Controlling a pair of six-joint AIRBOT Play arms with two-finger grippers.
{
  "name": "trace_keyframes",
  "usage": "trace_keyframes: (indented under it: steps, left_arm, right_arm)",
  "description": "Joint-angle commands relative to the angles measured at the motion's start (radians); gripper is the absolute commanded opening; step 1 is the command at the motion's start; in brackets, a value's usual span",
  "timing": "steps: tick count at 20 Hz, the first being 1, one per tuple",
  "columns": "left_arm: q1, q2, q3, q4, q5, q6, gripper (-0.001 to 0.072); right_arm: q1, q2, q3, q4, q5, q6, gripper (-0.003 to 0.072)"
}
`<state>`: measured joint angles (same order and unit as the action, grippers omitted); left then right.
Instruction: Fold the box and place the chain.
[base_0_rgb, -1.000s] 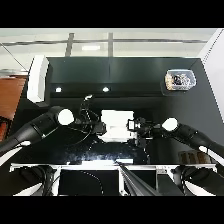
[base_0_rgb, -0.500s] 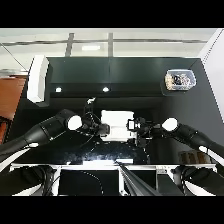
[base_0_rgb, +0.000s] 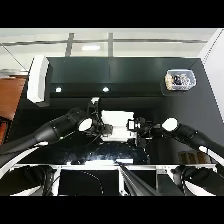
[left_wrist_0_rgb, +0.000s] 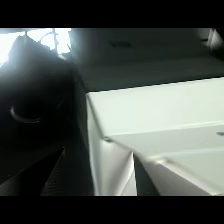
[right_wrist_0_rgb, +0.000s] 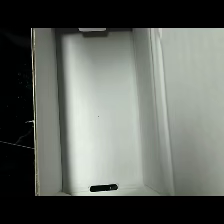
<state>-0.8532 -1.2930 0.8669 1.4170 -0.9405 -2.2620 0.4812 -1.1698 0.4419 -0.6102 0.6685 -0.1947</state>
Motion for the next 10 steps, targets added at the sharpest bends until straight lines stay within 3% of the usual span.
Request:
trace_keyframes:
  steps: [1, 3, 10]
  left_arm:
    - [-0.039, -0.074, 0.083, 0.057, -0.088, -0.048, 0.0389]
    - [-0.050, -0.114, 0.126, 0.069, -0.138, -0.047, 0.0277]
    - [-0.050, -0.128, 0.141, 0.075, -0.144, -0.059, 0.0277]
  right_arm:
    - [0.001, 0.000, 0.000, 0.000, 0.001, 0.000, 0.0567]
    - [0.001, -0.001, 0.000, 0.000, 0.001, 0.000, 0.0567]
    - [0.001, 0.000, 0.000, 0.000, 0.001, 0.000, 0.0567]
